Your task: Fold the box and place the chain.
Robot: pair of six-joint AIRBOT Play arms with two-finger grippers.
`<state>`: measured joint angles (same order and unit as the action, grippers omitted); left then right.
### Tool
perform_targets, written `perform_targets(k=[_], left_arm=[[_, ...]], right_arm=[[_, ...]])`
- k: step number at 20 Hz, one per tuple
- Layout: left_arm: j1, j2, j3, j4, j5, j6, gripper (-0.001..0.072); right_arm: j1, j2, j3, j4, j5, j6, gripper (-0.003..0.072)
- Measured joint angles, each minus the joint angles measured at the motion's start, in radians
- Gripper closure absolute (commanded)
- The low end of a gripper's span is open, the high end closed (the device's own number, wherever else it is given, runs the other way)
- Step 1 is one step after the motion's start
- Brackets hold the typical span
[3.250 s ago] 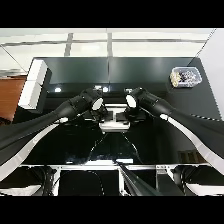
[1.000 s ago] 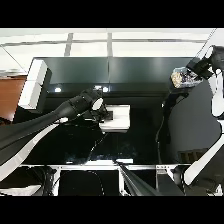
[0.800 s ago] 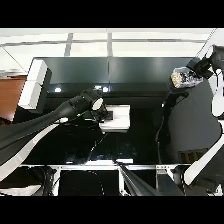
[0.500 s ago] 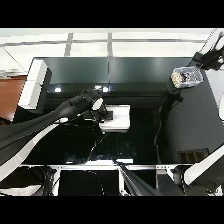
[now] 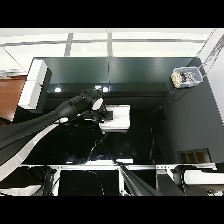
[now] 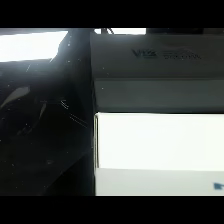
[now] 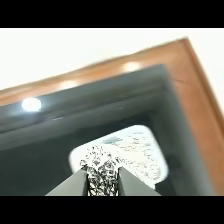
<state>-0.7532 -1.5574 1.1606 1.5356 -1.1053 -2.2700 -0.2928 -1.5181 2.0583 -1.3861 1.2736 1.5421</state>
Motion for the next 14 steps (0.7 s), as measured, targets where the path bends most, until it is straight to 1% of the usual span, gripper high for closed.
perform_targets(k=[4,7,11,13,14], left_arm=[[0.000,0.000,0.000,0.000,0.001,0.000,0.0685],[0.000,0.000,0.000,0.000,0.001,0.000,0.0685],[0.000,0.000,0.000,0.000,0.002,0.000,0.0685],[0.000,0.000,0.000,0.000,0.001,0.000,0.0685],[0.000,0.000,0.000,0.000,0.001,0.000,0.0685]], right_arm=[[0.005,0.189,-0.090,0.172,0.020,-0.059,0.0675],[0.033,0.318,-0.126,0.261,0.022,-0.078,0.0675],[0.123,0.443,-0.140,0.318,0.029,-0.088,0.0675],[0.177,0.479,-0.143,0.332,0.065,-0.090,0.0674],[0.203,0.489,-0.144,0.336,0.104,-0.091,0.0674]])
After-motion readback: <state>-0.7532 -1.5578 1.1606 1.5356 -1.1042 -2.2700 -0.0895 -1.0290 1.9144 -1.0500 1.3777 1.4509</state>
